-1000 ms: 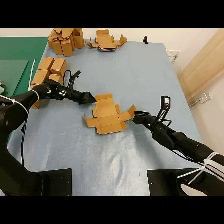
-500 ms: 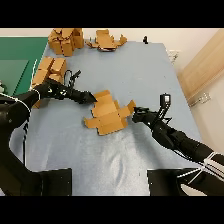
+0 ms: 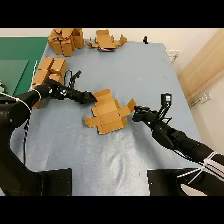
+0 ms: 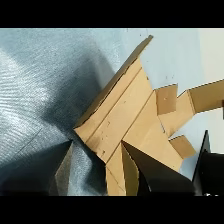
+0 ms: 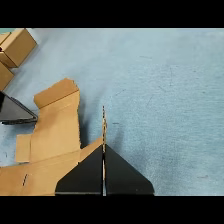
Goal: Fold the box.
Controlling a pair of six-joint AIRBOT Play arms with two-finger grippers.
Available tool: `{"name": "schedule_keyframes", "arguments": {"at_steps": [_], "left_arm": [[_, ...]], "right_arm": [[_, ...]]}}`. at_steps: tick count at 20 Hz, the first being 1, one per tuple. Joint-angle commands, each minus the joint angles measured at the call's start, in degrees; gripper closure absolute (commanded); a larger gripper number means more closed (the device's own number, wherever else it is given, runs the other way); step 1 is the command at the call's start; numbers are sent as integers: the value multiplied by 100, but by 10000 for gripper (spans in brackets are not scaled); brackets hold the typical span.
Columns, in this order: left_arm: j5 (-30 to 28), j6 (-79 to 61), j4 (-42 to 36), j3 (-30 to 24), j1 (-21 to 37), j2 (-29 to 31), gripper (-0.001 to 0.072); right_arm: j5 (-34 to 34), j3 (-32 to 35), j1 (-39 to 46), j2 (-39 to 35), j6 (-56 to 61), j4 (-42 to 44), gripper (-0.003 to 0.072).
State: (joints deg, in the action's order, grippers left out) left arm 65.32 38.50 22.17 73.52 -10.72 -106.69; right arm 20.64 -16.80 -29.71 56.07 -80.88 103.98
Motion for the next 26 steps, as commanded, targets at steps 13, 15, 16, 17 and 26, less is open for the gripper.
{"name": "schedule_keyframes", "arguments": {"at_steps": [13,15,16,17,26], "left_arm": [[472,-409,-531,9,0,-116,246],[481,-409,-590,87,0,-190,246],[494,-396,-590,138,2,-234,246],[522,-391,-590,190,7,-278,246],[673,-424,-426,343,0,-341,561]], "right_arm": [[-168,-2,-4,4,247,-7,682],[-188,-2,-4,4,247,-7,682],[-188,-2,-4,4,245,-9,681],[-210,-4,-4,4,245,-9,682],[-319,-4,-4,4,245,-7,681]]}}
